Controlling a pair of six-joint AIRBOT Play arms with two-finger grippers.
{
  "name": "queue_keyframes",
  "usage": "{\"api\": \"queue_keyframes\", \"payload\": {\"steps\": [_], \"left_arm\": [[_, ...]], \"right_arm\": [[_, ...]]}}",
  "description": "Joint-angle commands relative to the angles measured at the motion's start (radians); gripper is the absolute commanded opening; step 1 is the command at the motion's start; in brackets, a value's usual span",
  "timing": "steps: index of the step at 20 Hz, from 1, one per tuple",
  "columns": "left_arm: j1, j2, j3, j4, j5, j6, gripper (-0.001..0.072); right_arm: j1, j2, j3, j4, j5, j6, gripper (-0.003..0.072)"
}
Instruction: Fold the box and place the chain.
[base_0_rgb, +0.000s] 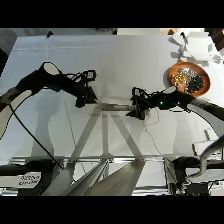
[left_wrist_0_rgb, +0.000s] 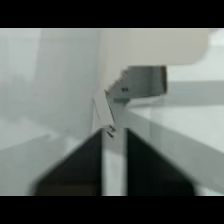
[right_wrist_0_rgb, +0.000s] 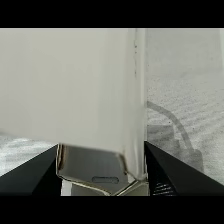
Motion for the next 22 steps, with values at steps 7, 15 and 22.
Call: {"api": "queue_keyframes", "payload": {"steps": [7, 15, 22], "left_arm": [[-0.088, 0.056, 0.0, -0.013, -0.174, -0.146, 0.0006], [-0.09, 0.046, 0.0, -0.198, 0.134, -0.21, 0.0005], [-0.09, -0.083, 0.0, -0.198, 0.278, -0.279, 0.0005]], "right_arm": [[0.001, 0.0, 0.0, 0.0, 0.0, 0.0, 0.0404], [0.0, 0.0, 0.0, 0.0, 0.0, 0.0, 0.0404], [0.0, 0.0, 0.0, 0.0, 0.0, 0.0, 0.0404]]}}
